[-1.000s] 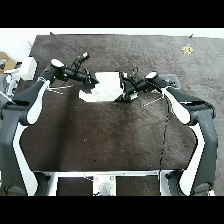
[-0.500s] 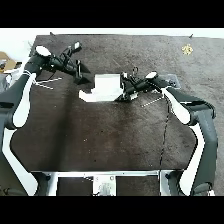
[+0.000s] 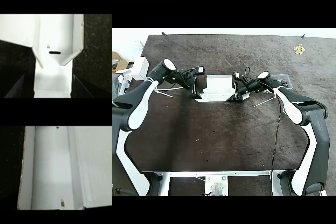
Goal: Fold the box and place the chain.
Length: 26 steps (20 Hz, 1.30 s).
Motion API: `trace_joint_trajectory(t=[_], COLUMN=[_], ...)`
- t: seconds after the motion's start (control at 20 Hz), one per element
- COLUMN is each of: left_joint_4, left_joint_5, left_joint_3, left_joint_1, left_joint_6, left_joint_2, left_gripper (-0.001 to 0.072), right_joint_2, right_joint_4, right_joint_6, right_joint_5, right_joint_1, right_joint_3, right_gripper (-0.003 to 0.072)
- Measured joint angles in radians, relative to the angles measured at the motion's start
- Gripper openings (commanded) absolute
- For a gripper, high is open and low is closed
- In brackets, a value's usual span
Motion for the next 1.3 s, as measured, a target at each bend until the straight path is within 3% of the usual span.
trace_joint_trajectory(t=[0.6,0.7,0.75,0.9,1.0,1.3], left_joint_4=[-0.024,-0.031,-0.032,-0.037,-0.04,-0.091], left_joint_5=[0.119,0.12,0.119,0.116,0.11,0.083], left_joint_3=[-0.064,-0.064,-0.065,-0.065,-0.065,-0.065], left_joint_1=[-0.041,-0.042,-0.042,-0.042,-0.042,-0.042], left_joint_6=[0.011,0.011,0.011,0.011,0.01,-0.002], left_joint_2=[0.0,0.0,0.0,0.0,0.0,0.0], left_gripper=[0.0653,0.044,0.0388,0.0385,0.0095,0.0093], right_joint_2=[0.0,0.0,0.0,0.0,0.0,0.0], right_joint_4=[0.0,0.0,0.0,0.0,0.0,0.0], right_joint_6=[0.0,0.0,0.0,0.0,0.0,0.0], right_joint_5=[-0.003,-0.003,-0.003,-0.004,-0.004,-0.004], right_joint_1=[0.0,0.0,0.0,0.0,0.0,0.0], right_joint_3=[0.0,0.0,0.0,0.0,0.0,0.0], right_gripper=[0.0499,0.0499,0.0499,0.0499,0.0499,0.0499])
